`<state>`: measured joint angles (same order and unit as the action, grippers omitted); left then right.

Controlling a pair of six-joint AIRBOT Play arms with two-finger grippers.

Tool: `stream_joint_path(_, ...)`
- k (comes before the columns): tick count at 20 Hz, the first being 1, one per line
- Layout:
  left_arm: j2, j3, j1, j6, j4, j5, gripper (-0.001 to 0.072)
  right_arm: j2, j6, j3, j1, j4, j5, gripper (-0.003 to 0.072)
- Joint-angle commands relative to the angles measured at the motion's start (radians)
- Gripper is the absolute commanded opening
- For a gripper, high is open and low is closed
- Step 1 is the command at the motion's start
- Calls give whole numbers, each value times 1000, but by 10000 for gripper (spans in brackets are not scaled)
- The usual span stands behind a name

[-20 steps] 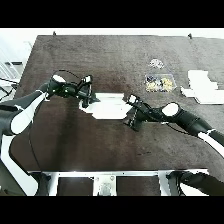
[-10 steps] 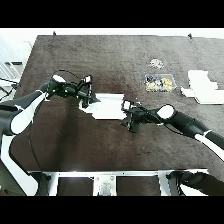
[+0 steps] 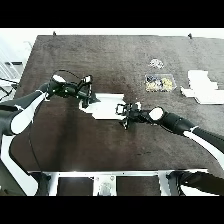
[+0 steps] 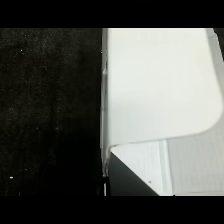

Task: Fold the box and place the chain.

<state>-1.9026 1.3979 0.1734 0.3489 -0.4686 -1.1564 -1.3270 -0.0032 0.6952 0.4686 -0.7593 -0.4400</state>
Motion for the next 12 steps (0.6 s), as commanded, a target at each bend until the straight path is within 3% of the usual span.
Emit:
stream_joint_path(1,0,0,0,0,2,0,21,-26,-8,39,3,4,51,639)
stream_joint_path(12,0,0,0,0,2,0,21,-28,-18,121,-95,68,3,638)
